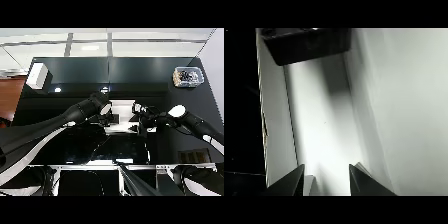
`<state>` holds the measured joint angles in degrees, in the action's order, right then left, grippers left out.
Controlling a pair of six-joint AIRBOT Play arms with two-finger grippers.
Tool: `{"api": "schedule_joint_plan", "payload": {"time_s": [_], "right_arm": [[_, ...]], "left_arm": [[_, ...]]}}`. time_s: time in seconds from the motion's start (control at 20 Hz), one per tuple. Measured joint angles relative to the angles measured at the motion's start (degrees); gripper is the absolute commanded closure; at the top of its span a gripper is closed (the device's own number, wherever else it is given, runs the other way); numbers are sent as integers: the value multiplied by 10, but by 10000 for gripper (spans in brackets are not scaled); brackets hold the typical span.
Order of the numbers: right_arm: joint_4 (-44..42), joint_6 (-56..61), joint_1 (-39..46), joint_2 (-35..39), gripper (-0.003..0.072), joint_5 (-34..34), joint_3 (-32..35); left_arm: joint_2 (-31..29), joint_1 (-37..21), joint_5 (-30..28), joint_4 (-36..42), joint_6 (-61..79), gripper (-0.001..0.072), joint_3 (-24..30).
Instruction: Fold the box and place the chain.
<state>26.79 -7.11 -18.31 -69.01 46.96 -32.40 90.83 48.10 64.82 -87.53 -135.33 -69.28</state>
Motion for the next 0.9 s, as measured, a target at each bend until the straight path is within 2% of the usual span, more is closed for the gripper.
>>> {"api": "schedule_joint_plan", "payload": {"time_s": [0.05,0.1,0.15,0.3,0.45,0.7,0.9], "right_arm": [[1,6,0,0,236,-1,0],[2,13,0,0,563,-3,0],[4,22,0,-1,674,-3,0],[25,67,5,1,670,10,-1],[65,192,42,20,671,67,-19],[110,433,223,75,671,228,-66],[163,616,377,86,671,230,-36]], "left_arm": [[0,0,0,0,1,686,0],[0,0,0,0,1,686,0],[0,0,1,0,0,686,0],[0,0,0,0,1,685,0],[0,0,0,0,1,685,0],[0,0,1,0,1,685,0],[0,0,2,0,2,685,0]]}}
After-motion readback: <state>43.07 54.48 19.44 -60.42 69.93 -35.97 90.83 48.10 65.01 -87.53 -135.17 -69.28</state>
